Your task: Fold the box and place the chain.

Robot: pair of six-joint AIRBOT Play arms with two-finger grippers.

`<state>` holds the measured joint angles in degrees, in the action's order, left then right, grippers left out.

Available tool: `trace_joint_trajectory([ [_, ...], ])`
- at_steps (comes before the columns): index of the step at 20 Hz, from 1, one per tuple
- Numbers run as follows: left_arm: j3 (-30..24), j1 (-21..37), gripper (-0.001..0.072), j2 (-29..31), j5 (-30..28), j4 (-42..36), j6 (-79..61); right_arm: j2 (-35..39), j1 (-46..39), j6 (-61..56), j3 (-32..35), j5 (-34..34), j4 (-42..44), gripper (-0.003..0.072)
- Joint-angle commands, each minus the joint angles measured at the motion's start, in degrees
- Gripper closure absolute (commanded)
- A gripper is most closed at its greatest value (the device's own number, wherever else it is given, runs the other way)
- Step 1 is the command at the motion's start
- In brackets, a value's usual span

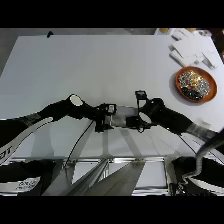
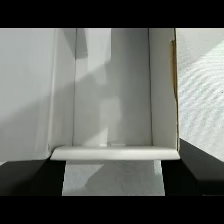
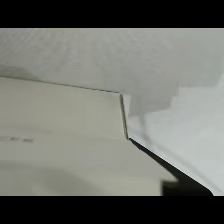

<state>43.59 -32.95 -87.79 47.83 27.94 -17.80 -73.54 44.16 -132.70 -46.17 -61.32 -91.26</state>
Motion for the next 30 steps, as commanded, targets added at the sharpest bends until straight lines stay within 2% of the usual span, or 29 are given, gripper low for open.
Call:
trace_joint_trajectory([
  [1,-0.02,0.0,0.0559,0.02,-0.04,-0.02,0.02,5.35,-0.02,7.19,-0.04,-5.44,-0.52,0.0381],
  [4,-0.02,0.0,0.0559,0.02,-0.07,-0.04,0.02,12.52,-0.02,12.02,-2.23,-8.24,-1.22,0.0381],
  [7,-0.02,0.0,0.0559,0.02,-0.02,-0.04,0.02,18.23,-1.29,17.59,-9.81,-10.91,-4.74,0.0381],
  [11,-0.02,0.0,0.0559,0.02,0.0,-0.04,0.02,17.84,-14.67,26.84,-24.06,-10.47,-5.38,0.0396],
  [14,-0.02,0.0,0.0559,0.02,0.0,-0.04,0.02,14.25,-28.85,33.11,-29.68,-8.57,-5.27,0.0441],
  [17,-0.02,0.0,0.0559,0.02,-0.02,-0.04,0.02,9.27,-41.97,36.52,-29.77,-5.55,-4.63,0.0447],
  [20,-0.02,0.0,0.0559,0.02,-0.02,-0.04,0.02,2.97,-51.56,37.66,-29.77,-3.23,-4.46,0.0447],
  [24,-0.02,0.0,0.0559,0.04,-0.04,-0.04,0.02,-6.08,-57.68,41.86,-29.75,-3.78,-4.44,0.0471],
  [30,-0.02,0.0,0.0559,0.04,-0.04,-0.04,0.02,-17.27,-59.23,41.68,-29.75,-3.74,-3.78,0.0471],
])
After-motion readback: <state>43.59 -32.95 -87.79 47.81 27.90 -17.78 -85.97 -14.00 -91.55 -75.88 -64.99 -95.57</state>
